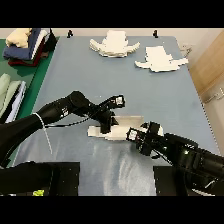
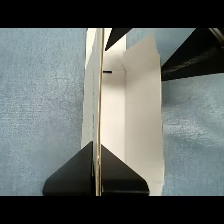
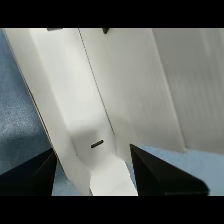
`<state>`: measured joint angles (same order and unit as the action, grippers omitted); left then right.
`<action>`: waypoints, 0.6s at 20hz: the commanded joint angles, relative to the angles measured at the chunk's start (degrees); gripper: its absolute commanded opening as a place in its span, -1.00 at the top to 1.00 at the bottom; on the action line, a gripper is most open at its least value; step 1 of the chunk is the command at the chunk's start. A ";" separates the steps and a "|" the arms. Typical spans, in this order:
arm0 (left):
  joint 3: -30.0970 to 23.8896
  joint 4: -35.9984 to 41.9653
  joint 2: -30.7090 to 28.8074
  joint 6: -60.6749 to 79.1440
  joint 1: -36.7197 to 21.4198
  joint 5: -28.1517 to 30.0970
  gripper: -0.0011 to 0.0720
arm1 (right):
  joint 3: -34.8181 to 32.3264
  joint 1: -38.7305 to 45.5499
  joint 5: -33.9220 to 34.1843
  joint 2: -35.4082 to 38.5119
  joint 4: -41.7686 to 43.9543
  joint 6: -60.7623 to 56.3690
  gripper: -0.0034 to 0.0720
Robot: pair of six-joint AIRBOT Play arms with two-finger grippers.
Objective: Fold the box.
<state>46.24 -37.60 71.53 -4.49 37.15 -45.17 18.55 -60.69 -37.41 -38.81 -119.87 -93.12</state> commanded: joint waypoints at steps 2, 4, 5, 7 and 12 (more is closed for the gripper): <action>0.07 -0.02 0.02 0.02 0.02 0.02 0.93 | 0.55 1.46 -2.14 -0.02 0.55 -0.96 -1.00; 0.07 -0.02 0.02 0.00 0.02 0.00 0.93 | 0.55 3.93 0.24 -0.02 1.05 -0.92 -1.00; 0.07 -0.04 0.02 0.00 0.02 0.00 0.93 | 0.52 5.33 1.44 -0.02 1.64 -0.39 -1.00; 0.07 -0.04 0.02 0.02 0.02 0.02 0.93 | 0.55 7.91 3.93 -0.04 5.49 5.53 -1.00; 0.07 -0.02 0.02 0.00 0.02 0.02 0.93 | 0.55 19.19 6.84 -0.11 33.16 37.88 -1.00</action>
